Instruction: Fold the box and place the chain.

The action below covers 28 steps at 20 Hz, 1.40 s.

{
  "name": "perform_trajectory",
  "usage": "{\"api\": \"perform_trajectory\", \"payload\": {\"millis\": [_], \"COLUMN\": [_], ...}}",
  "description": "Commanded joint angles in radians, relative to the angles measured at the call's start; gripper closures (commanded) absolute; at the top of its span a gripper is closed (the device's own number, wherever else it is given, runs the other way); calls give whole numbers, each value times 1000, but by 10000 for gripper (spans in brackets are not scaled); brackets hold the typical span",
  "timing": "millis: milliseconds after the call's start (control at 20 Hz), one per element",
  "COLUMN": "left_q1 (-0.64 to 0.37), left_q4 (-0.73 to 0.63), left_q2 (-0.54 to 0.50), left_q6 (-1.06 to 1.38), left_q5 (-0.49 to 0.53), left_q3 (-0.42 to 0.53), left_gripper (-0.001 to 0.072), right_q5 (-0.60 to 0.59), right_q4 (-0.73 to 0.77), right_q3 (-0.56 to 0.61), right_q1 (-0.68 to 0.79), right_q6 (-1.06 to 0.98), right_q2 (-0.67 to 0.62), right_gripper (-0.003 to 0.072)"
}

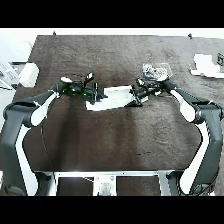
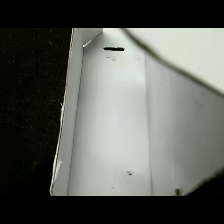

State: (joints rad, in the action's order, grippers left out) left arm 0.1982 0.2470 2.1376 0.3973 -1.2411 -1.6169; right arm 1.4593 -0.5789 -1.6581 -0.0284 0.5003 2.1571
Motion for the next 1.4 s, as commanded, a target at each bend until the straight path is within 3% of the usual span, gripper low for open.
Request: {"api": "perform_trajectory", "payload": {"millis": [0,250,1350], "left_q1": [0,0,0], "left_q4": [-1,-1,-1], "left_q2": [0,0,0], "left_q6": [0,0,-5], "left_q5": [3,3,3], "left_q3": [0,0,0], "left_gripper": [687,687,688], "right_q5": [13,19,17], "right_q4": [-7,0,2], "right_q3": [6,12,12], "right_q1": [-3,-18,-18], "right_q6": [-3,-23,-28], "right_q2": [1,1,1], "right_gripper": [329,399,397]}}
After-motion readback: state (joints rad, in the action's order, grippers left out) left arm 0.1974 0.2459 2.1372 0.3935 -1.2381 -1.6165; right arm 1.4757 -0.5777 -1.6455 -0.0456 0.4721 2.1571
